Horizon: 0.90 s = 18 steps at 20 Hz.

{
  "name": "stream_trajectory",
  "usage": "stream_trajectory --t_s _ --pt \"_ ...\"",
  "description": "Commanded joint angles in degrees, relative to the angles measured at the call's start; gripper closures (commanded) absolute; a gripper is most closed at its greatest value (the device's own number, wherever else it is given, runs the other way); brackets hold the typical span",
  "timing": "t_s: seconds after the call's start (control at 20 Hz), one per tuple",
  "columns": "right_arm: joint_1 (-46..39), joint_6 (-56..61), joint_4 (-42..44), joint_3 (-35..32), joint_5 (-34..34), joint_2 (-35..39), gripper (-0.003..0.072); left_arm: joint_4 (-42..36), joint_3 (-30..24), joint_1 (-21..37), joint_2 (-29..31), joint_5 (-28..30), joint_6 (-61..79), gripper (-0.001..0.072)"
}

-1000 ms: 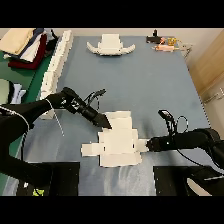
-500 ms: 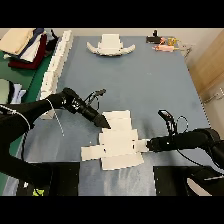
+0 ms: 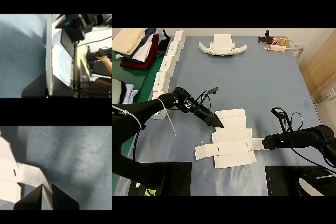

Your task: Fold the box.

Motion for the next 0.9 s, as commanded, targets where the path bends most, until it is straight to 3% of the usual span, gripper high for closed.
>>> stream_trajectory --t_s 0.0,0.1,0.15,0.4,0.7,0.85 --pt "0.00 6.34 -12.48 3.45 -1.05 0.04 0.0488 -1.05 0.26 -1.20 2.36 4.04 5.95 0.0698" --pt "0.00 12.02 -15.47 6.71 -1.14 0.04 0.0243 -1.03 0.11 -3.32 5.40 9.77 8.66 0.0699" --pt "0.00 14.69 -16.48 8.39 -1.16 0.04 0.0198 -0.81 -0.15 -4.92 7.13 12.52 10.45 0.0699" --pt "-0.11 20.44 -19.45 13.70 -0.90 0.04 0.0198 -0.35 -5.29 -13.35 18.16 26.58 16.44 0.0700" --pt "-0.11 21.92 -19.74 13.60 -0.85 -0.15 0.0198 -0.37 -17.90 -24.46 31.67 51.63 27.98 0.0700" --pt "-0.11 21.92 -19.74 13.60 -0.87 -0.15 0.0199 -0.35 -21.14 -28.24 33.20 54.80 29.00 0.0700"
